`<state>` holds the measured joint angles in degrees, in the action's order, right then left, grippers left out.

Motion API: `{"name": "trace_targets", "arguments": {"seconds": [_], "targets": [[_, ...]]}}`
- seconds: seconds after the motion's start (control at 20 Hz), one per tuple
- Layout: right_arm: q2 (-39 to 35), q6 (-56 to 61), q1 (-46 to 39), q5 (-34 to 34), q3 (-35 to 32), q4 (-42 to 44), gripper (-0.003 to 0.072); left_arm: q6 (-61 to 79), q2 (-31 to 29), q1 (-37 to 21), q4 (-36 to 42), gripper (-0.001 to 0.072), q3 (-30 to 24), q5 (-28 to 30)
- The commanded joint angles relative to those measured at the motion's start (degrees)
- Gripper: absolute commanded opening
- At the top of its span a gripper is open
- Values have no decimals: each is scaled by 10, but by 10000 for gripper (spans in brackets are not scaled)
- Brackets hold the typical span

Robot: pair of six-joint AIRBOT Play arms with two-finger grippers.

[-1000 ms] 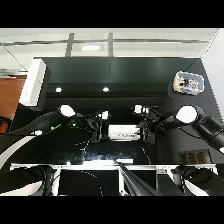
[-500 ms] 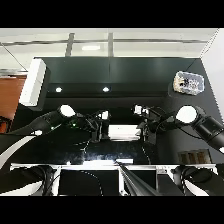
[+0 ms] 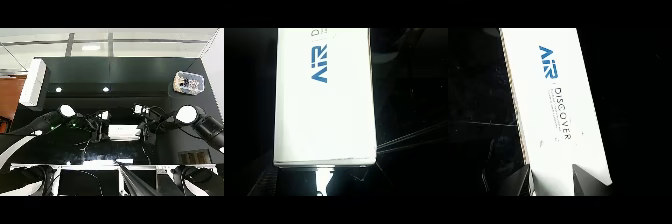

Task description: Fold the box and place the chain.

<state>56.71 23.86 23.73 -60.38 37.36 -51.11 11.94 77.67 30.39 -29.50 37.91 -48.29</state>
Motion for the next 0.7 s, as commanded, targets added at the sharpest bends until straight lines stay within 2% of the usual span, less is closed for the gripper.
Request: {"name": "trace_targets", "arguments": {"seconds": [0.0,0.4,0.65], "targets": [[1,2,0,0,-2,-2,333,0,0,0,0,408,0,0],[-2,17,0,5,-9,0,332,0,0,0,0,408,0,0],[-53,94,-2,-9,8,-3,332,0,0,0,0,408,0,-2]]}}
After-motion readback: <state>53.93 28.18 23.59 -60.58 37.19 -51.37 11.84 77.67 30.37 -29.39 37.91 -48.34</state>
